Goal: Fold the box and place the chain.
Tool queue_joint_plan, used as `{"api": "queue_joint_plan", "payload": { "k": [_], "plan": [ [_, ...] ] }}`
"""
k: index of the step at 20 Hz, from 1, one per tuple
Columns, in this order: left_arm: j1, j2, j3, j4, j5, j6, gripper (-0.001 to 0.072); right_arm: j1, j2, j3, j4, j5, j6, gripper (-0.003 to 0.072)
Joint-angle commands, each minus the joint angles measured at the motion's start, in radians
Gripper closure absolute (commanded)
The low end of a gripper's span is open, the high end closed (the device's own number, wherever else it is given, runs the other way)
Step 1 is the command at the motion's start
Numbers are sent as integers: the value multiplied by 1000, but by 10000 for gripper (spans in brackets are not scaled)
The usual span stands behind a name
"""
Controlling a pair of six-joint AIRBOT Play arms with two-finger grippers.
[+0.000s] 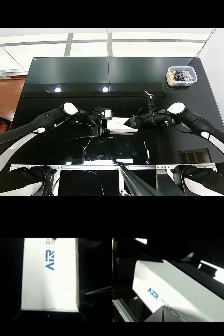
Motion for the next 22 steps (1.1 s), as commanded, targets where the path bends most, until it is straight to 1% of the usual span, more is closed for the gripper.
{"api": "queue_joint_plan", "payload": {
  "k": [1,3,4,5,6,7,8,10,12,13,14,16,18,20,22],
  "plan": [
    [0,1,3,0,2,1,339,-16,17,40,-5,81,-23,672],
    [0,1,17,-5,14,-45,339,-77,69,101,-18,177,-25,673],
    [0,1,24,-28,34,-91,338,-117,103,126,-38,204,-24,672],
    [0,1,32,-50,56,-138,311,-165,145,146,-69,221,-23,672],
    [-1,1,43,-49,54,-151,160,-213,186,159,-101,228,-16,672],
    [-2,2,55,-27,54,-150,-8,-267,232,164,-138,232,0,672],
    [-2,8,70,22,53,-150,-8,-325,272,164,-173,244,18,672],
    [-2,28,101,113,41,-153,-8,-450,342,164,-258,306,67,672],
    [-5,56,149,100,-42,-153,-8,-574,385,164,-348,389,100,672],
    [-15,63,174,61,-74,-153,-4,-626,396,161,-379,417,114,672],
    [-32,63,197,14,-81,-153,-4,-664,399,158,-389,430,119,672],
    [-82,42,237,-63,-55,-153,-1,-703,399,145,-385,419,119,673],
    [-121,-12,282,-66,-55,-214,0,-704,398,130,-380,395,119,673],
    [-129,-76,326,-65,-54,-326,0,-704,398,119,-367,381,117,672],
    [-115,-137,363,-66,-49,-442,-1,-704,398,113,-365,371,114,672]
  ]
}}
